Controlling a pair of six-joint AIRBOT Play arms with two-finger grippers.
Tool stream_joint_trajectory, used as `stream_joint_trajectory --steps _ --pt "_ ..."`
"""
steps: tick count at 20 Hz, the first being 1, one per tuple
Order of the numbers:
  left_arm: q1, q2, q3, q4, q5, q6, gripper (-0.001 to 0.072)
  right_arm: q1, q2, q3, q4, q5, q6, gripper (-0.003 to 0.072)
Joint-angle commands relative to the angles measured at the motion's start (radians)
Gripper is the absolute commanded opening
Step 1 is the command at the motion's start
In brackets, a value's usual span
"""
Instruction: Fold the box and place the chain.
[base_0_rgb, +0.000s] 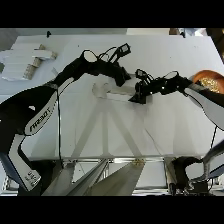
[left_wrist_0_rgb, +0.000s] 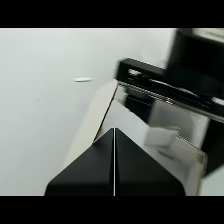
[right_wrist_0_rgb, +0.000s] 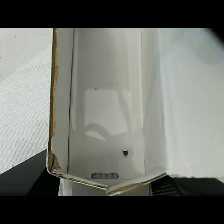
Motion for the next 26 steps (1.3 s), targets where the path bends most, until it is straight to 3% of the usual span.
stream_joint_trajectory --steps 1,4,8,10,18,24,25,26 --pt "-0.002 -0.018 0.000 -0.014 0.138 -0.122 0.0008 0.000 -0.001 0.000 0.000 0.000 0.000 0.0434" --pt "-0.002 -0.021 0.000 0.052 0.155 -0.234 0.0010 0.000 -0.001 0.000 0.000 0.000 0.000 0.0434" --pt "-0.013 -0.024 0.001 0.326 0.148 -0.435 0.0010 0.000 -0.001 0.000 0.000 0.000 0.000 0.0434" --pt "-0.016 -0.024 0.001 0.398 0.125 -0.479 0.0010 0.000 -0.001 0.000 0.000 0.000 0.000 0.0434" --pt "-0.014 -0.008 0.001 0.378 0.086 -0.502 0.0011 0.000 -0.001 0.000 0.000 0.000 0.000 0.0434" --pt "0.053 0.114 0.001 0.363 -0.052 -0.498 0.0017 0.000 -0.001 0.000 0.000 0.000 0.000 0.0434" --pt "0.076 0.138 0.001 0.364 -0.097 -0.490 0.0048 0.000 -0.001 0.000 0.000 0.000 0.000 0.0434" --pt "0.098 0.158 0.001 0.364 -0.142 -0.463 0.0157 0.000 -0.001 0.000 0.000 0.000 0.000 0.0434"
